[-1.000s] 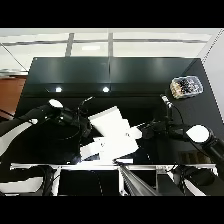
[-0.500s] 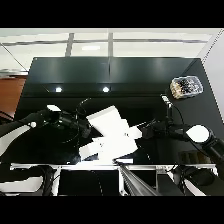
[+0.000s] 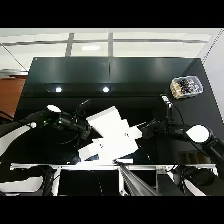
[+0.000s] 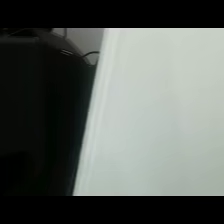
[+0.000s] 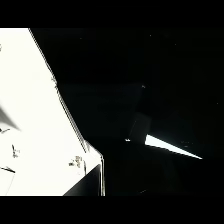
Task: Fold the box and place the chain.
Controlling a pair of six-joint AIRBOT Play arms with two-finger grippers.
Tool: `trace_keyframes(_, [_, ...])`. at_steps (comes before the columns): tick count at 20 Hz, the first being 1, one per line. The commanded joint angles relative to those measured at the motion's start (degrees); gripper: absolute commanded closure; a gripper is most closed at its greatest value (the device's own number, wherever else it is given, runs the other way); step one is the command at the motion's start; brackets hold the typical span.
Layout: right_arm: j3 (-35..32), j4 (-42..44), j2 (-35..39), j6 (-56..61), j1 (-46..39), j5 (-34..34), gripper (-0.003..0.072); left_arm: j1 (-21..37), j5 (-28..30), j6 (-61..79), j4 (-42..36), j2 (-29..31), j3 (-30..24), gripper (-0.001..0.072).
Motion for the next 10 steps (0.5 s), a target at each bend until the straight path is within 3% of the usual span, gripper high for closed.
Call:
trace_keyframes(1, [-0.04, 0.0, 0.02, 0.02, 0.07, -0.02, 0.0665, 0.02, -0.26, 0.17, 0.52, -0.04, -0.04, 0.0447])
trace_keyframes(3, [-0.04, 0.0, 0.02, 0.02, 0.07, 0.02, 0.0664, 0.07, 0.74, 0.15, 1.86, -0.04, 0.0, 0.0637])
trace_keyframes(4, [-0.04, 0.02, 0.02, 0.02, 0.07, 0.02, 0.0663, 0.28, 1.14, 0.15, 2.25, -0.04, 0.0, 0.0642])
trace_keyframes(5, [-0.04, 0.0, 0.02, 0.0, 0.07, 0.02, 0.0525, 0.44, 1.14, 0.15, 2.27, -0.02, 0.04, 0.0665])
trace_keyframes(6, [-0.02, -0.22, 0.02, 0.0, 0.0, -0.04, 0.0178, 0.42, 1.14, 0.15, 2.84, -0.02, 0.33, 0.0678])
trace_keyframes(7, [0.22, -0.98, 0.07, 0.0, -0.5, 0.48, -0.001, 0.42, 1.01, 0.15, 3.52, -0.02, 0.83, 0.0679])
trace_keyframes(10, [4.63, -11.98, 0.24, 0.0, -4.55, 7.3, -0.0014, 0.39, 0.68, 0.15, 4.7, 0.46, 2.49, 0.068])
